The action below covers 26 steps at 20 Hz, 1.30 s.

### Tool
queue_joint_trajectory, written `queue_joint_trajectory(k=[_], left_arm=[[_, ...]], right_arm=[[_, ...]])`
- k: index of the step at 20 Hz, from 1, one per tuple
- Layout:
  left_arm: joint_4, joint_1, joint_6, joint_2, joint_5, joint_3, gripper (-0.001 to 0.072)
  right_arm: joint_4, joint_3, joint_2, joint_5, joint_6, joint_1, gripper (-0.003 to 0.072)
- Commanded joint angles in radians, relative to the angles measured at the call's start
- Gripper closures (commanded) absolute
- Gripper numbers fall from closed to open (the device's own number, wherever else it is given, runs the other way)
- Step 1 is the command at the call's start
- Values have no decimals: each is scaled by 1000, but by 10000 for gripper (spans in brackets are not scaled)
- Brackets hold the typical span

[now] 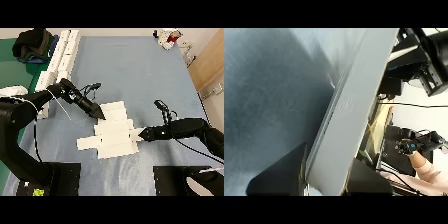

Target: Fold the box.

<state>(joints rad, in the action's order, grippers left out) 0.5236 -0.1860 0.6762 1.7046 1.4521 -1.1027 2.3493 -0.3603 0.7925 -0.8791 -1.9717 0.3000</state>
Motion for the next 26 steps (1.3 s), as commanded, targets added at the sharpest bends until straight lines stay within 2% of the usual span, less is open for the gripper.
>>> queue_joint_trajectory(k=[1, 2, 3, 7, 9, 10, 12, 14, 16, 17, 18, 19, 22, 26], left_arm=[[8, -1, -16, 1, 14, -3, 488], [8, -1, -25, 1, 14, -3, 494], [7, -2, -45, 1, 16, -3, 702], [-4, -2, -90, 1, 6, -3, 697], [-4, -2, -82, 1, -3, -5, 697], [-4, -2, -92, 1, -4, -11, 698], [-4, -2, -149, -2, -2, -38, 699], [-4, -10, -262, -29, -11, -54, 701], [0, -35, -351, -79, -59, -54, 702], [1, -51, -391, -105, -90, -53, 702], [1, -68, -440, -131, -112, -53, 703], [1, -86, -479, -155, -137, -53, 703], [3, -137, -550, -246, -248, -12, 704], [8, -205, -625, -417, -436, 146, 704]], right_arm=[[-1, 0, -1, 4, 0, 1, 686], [-1, 0, -1, 5, 0, 1, 686], [-1, 0, -1, 7, 0, 1, 686], [-4, 0, -1, 10, 0, 1, 682], [-24, -1, -1, 15, 0, 1, 539], [-69, -7, -1, 20, 0, 1, 486], [-194, -33, -1, 37, 23, -2, 483], [-347, -74, -1, 68, 141, -21, 482], [-522, -108, -1, 100, 268, -41, 481], [-608, -124, -1, 109, 361, -57, 391], [-689, -141, 0, 113, 477, -73, 269], [-750, -159, 0, 112, 590, -95, 236], [-774, -197, -1, 117, 655, -129, 236], [-770, -203, 0, 124, 700, -133, 236]])
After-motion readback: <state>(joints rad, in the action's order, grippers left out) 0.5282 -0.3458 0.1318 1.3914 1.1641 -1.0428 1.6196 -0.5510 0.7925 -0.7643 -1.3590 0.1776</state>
